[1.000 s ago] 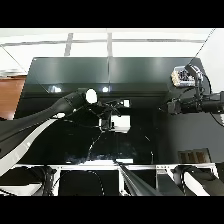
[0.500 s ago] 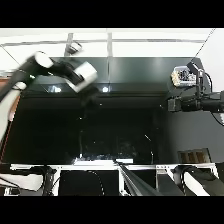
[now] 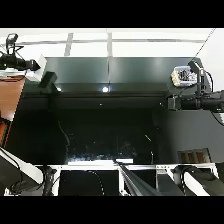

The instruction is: Fold the box and place the chain.

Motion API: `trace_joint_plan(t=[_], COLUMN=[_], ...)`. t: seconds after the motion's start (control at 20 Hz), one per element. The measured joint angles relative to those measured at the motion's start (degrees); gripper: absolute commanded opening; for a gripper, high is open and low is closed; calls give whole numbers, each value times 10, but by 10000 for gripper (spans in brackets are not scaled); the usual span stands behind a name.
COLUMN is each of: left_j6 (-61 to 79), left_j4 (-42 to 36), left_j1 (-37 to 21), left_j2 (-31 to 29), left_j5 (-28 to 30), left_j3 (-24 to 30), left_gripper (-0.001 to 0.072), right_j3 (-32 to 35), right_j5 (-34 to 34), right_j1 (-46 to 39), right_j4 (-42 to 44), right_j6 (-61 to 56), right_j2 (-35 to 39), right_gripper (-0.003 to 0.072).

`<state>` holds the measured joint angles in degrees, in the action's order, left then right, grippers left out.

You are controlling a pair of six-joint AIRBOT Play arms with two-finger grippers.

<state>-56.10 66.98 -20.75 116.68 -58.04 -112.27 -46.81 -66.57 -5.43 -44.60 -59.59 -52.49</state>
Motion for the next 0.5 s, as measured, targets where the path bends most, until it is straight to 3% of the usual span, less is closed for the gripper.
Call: trace_joint_plan(t=[0.05, 0.25, 0.3, 0.4, 0.5], left_j6=[-7, -38, -50, -90, -134], left_j4=[3, 27, 34, 32, 3], left_j1=[-3, -2, -1, 3, 10], left_j2=[14, 22, 9, -30, -76], left_j5=[-5, -25, -25, -13, -29], left_j3=[-15, -54, -61, -70, -71], left_gripper=[708, 706, 627, 18, 26], right_j3=[0, 0, 0, 0, 0], right_j5=[2, 7, 8, 19, 42], right_j1=[0, 0, 1, 9, 25], right_j4=[0, 2, 3, 7, 7], right_j6=[0, 0, 0, 0, 3], right_j2=[0, 0, 0, 0, 0], right_gripper=[21, 21, 21, 21, 21])
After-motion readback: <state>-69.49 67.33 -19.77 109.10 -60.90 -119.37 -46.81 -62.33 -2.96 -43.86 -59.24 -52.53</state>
